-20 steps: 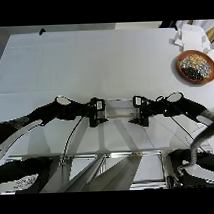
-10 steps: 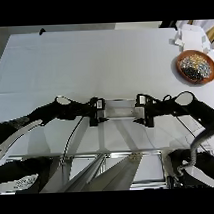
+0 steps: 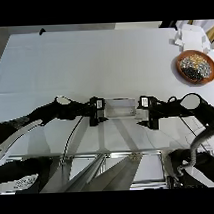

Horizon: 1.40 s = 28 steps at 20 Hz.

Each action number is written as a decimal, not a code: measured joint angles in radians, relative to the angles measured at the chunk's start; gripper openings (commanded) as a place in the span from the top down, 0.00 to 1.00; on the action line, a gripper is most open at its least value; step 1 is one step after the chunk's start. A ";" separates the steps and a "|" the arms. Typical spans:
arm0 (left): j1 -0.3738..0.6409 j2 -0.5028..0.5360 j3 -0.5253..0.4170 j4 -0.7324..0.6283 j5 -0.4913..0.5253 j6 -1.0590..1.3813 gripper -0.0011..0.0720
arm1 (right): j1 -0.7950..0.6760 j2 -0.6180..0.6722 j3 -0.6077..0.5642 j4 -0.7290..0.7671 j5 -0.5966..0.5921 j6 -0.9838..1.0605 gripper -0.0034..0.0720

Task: Fold the box and place the chain.

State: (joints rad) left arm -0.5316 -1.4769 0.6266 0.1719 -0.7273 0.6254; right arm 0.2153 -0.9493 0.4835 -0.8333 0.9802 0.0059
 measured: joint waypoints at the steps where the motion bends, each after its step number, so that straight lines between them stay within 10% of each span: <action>1: 0.000 0.000 0.000 0.000 0.000 0.000 0.92 | 0.000 0.001 0.000 -0.005 0.010 0.019 0.04; 28: 0.000 0.000 0.000 -0.014 -0.040 0.000 0.98 | 0.000 0.264 0.000 0.190 -0.024 0.155 0.10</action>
State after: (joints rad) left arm -0.5316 -1.4765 0.6262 0.1581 -0.7673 0.6254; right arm 0.2153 -0.6857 0.4831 -0.6437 0.9562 0.1608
